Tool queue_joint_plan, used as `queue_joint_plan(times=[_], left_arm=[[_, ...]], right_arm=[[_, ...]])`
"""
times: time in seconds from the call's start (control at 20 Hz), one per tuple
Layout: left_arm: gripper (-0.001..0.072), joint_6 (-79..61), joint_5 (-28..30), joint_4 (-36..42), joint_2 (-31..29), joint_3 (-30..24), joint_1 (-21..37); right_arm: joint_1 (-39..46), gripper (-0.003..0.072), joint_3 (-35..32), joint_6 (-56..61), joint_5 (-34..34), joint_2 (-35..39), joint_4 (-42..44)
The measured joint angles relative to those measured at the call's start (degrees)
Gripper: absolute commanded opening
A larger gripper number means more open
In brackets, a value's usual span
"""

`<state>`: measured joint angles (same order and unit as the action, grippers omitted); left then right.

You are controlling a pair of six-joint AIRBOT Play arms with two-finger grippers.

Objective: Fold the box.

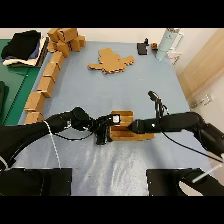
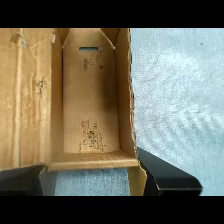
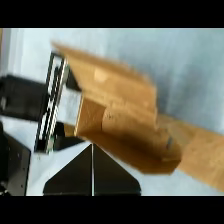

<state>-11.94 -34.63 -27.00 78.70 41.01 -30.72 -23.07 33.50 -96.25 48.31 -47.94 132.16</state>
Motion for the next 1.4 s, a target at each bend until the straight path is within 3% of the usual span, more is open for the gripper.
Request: queue_joint_plan(times=[0.35,0.6,1.1,1.4], left_arm=[[0.0552,0.0,0.0,0.0,0.0,0.0,0.0],[0.0552,0.0,0.0,0.0,0.0,0.0,0.0],[0.0552,0.0,0.0,0.0,0.0,0.0,0.0],[0.0552,0.0,0.0,0.0,0.0,0.0,0.0]], right_arm=[[-0.1,0.0006,10.4,-1.6,-2.9,-19.9,-2.4],[-0.1,0.0006,12.1,-2.8,-3.3,-26.4,-4.9],[-0.1,0.0006,12.5,-4.5,-2.9,-27.3,-5.8],[-0.1,0.0006,13.6,-6.7,2.7,-16.0,-9.0]])
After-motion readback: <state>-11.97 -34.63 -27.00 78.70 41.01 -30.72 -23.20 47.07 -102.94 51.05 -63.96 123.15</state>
